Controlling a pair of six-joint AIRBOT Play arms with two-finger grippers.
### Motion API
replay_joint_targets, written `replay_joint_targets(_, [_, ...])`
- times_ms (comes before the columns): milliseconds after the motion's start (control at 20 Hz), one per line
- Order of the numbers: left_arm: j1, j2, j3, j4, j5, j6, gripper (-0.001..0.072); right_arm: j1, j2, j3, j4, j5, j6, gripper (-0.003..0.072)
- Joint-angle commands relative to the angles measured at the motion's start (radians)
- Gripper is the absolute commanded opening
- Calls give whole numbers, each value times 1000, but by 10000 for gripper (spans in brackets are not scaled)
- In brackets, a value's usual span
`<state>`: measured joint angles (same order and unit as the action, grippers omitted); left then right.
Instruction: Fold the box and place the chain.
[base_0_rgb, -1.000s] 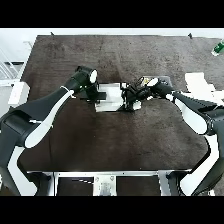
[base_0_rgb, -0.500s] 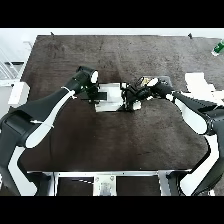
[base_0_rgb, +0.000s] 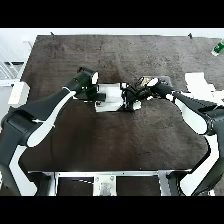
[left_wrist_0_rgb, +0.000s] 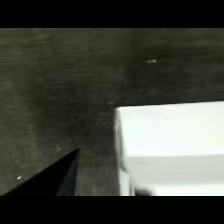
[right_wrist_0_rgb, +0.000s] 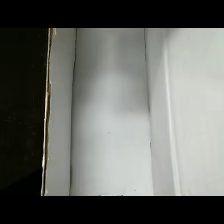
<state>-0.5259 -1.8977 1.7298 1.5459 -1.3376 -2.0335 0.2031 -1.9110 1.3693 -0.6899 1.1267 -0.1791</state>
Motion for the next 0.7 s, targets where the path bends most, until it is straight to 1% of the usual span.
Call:
replay_joint_targets(0, [-3,8,47,-40,-45,45,376,1,-1,0,1,0,3,503])
replay_joint_targets(250, [-3,60,56,-34,-76,79,377,1,-1,0,1,0,3,503])
replay_joint_targets(400, [-3,127,46,-3,-86,85,376,1,-1,0,1,0,3,503])
replay_joint_targets(500, [-3,202,-11,32,-54,89,375,1,-1,0,1,0,3,503])
replay_joint_targets(550, [-3,244,-56,53,-27,86,374,1,-1,0,1,0,3,503])
replay_joint_targets(650, [-1,343,-171,81,59,91,371,1,-1,0,1,0,3,503])
